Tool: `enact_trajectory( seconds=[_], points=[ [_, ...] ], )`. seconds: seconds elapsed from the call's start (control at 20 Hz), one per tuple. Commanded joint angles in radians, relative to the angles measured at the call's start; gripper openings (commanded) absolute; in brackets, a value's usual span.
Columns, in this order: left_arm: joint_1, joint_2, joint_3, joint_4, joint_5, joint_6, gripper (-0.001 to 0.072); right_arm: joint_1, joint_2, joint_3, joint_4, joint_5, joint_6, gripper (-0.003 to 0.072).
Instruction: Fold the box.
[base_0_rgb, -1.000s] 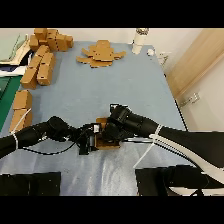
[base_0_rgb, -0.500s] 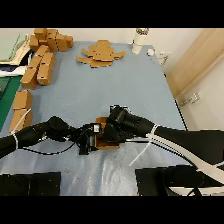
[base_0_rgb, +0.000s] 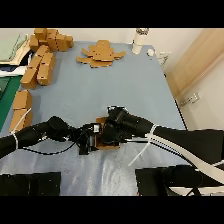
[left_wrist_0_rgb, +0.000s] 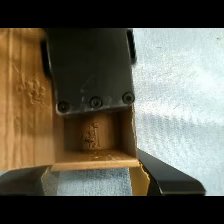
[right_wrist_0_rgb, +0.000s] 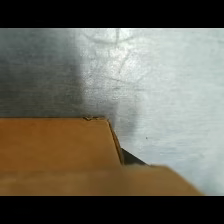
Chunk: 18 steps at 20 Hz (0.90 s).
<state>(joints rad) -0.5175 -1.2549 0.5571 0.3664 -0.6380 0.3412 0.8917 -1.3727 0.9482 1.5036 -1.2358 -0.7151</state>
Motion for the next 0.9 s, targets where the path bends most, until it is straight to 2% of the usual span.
enact_trajectory(
  seconds=[0.0, 0.3, 0.45, 0.5, 0.55, 0.6, 0.75, 0.85],
  points=[
    [0.000, 0.000, 0.001, 0.000, 0.000, 0.000, 0.0514, -0.001, 0.029, 0.005, 0.004, -0.029, -0.001, 0.0385],
    [0.000, 0.000, 0.001, 0.000, 0.000, 0.000, 0.0514, -0.001, 0.189, 0.008, 0.003, -0.113, 0.002, 0.0385],
    [0.000, 0.000, 0.001, 0.000, 0.000, 0.000, 0.0515, -0.001, 0.297, 0.008, 0.011, -0.113, 0.016, 0.0380],
    [0.000, 0.000, 0.001, 0.000, 0.000, 0.000, 0.0514, -0.003, 0.329, 0.006, -0.002, -0.116, 0.015, 0.0347],
    [0.000, 0.000, 0.001, 0.000, 0.000, 0.000, 0.0514, -0.017, 0.358, -0.002, -0.031, -0.122, 0.000, 0.0208],
    [0.000, 0.000, 0.001, 0.000, 0.000, 0.000, 0.0515, -0.051, 0.378, -0.016, -0.063, -0.130, -0.033, -0.0003],
    [0.000, 0.000, 0.001, 0.000, 0.000, 0.000, 0.0514, -0.289, 0.380, -0.077, -0.021, -0.087, -0.269, 0.0002],
    [0.000, 0.000, 0.001, 0.000, 0.000, 0.000, 0.0514, -0.502, 0.343, -0.114, 0.142, 0.039, -0.504, 0.0001]
  ],
)
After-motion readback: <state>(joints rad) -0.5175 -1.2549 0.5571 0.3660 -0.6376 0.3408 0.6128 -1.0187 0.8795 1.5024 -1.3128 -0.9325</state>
